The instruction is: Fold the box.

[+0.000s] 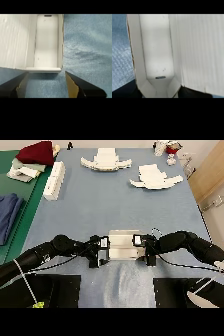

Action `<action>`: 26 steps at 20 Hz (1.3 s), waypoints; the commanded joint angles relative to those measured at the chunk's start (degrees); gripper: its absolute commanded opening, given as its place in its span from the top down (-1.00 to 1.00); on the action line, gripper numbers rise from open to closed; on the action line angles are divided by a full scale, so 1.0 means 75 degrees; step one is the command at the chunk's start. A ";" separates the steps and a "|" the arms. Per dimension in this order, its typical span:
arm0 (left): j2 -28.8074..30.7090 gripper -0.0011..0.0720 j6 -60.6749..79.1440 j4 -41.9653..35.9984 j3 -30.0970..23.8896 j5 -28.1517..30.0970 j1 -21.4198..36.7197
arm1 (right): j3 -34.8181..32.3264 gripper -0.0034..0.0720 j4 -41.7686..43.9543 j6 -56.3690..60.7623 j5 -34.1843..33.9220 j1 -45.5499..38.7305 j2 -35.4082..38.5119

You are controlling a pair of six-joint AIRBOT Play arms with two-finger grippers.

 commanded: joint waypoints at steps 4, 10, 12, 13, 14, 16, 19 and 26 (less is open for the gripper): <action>-0.0487 -0.93 0.0953 -0.0807 0.0000 -0.0137 0.0003 | 0.0006 -0.48 0.0003 0.0003 0.0003 0.0003 -0.0003; -0.0702 -0.93 0.1061 -0.1096 0.0017 0.0224 0.0003 | 0.0006 -0.48 0.0003 0.0003 0.0000 0.0003 -0.0003; -0.0708 -0.93 0.1055 -0.1096 0.0026 0.0236 0.0003 | 0.0006 -0.48 0.0003 0.0006 0.0003 0.0003 -0.0003; -0.0711 -0.93 0.1058 -0.1093 0.0029 0.0236 0.0003 | 0.0006 -0.48 0.0003 0.0003 0.0000 0.0003 -0.0003; -0.0723 -0.93 0.1058 -0.1096 0.0029 0.0236 0.0003 | 0.0006 -0.48 0.0003 0.0003 0.0003 0.0003 -0.0003; -0.0866 -0.93 0.1061 -0.1093 0.0117 0.0181 0.0000 | 0.0006 -0.48 0.0003 0.0003 0.0003 0.0003 -0.0003; -0.1259 -0.93 0.1058 -0.0912 0.0396 -0.0178 0.0000 | 0.0006 -0.48 0.0003 0.0003 0.0000 0.0003 -0.0003; -0.1361 -0.93 0.0976 -0.0621 0.0475 -0.0117 -0.0189 | 0.0006 -0.48 0.0003 0.0003 0.0003 0.0003 -0.0003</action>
